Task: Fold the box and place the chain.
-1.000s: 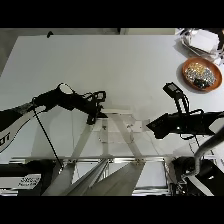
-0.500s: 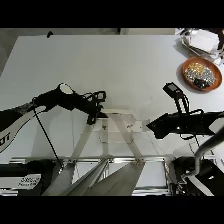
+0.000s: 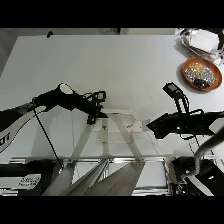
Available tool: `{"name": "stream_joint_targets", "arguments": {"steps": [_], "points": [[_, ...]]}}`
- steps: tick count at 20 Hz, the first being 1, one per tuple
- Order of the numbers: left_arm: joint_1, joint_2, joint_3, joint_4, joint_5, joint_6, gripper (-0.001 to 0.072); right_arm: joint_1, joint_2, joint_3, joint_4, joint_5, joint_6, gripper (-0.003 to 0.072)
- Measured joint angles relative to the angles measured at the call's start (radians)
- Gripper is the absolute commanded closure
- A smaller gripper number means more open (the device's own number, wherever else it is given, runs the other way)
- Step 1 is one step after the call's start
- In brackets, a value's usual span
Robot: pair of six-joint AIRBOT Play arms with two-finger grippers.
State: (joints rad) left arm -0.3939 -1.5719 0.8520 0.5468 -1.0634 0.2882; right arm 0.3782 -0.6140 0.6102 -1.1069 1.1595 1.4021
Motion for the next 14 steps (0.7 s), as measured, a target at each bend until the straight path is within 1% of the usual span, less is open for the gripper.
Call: {"name": "stream_joint_targets", "arguments": {"steps": [1, 2, 6, 9, 10, 12, 13, 14], "points": [[0.000, 0.000, 0.000, 0.000, 0.000, 0.000, 0.0697, 0.000, 0.000, 0.000, 0.000, 0.000, -0.006, 0.0608], [0.000, 0.000, 0.000, 0.000, 0.000, 0.000, 0.0697, 0.000, 0.000, 0.000, 0.000, 0.000, -0.013, 0.0671], [0.000, 0.000, 0.000, 0.000, -0.001, 0.000, 0.0697, 0.027, 0.000, 0.000, 0.020, 0.020, -0.074, 0.0673], [0.000, 0.000, 0.000, 0.000, -0.002, 0.000, 0.0697, 0.153, 0.000, -0.015, -0.026, -0.013, -0.125, 0.0671], [0.000, 0.000, 0.000, 0.000, -0.002, 0.000, 0.0697, 0.208, -0.001, -0.029, -0.063, -0.040, -0.138, 0.0633], [0.000, 0.000, 0.000, 0.000, -0.003, 0.000, 0.0697, 0.322, -0.013, -0.066, -0.152, -0.094, -0.154, 0.0151], [0.000, 0.000, 0.000, 0.000, -0.003, 0.000, 0.0697, 0.373, -0.024, -0.084, -0.195, -0.116, -0.163, 0.0100], [0.000, 0.000, 0.000, 0.000, -0.003, 0.000, 0.0697, 0.417, -0.039, -0.098, -0.230, -0.130, -0.170, 0.0100]]}}
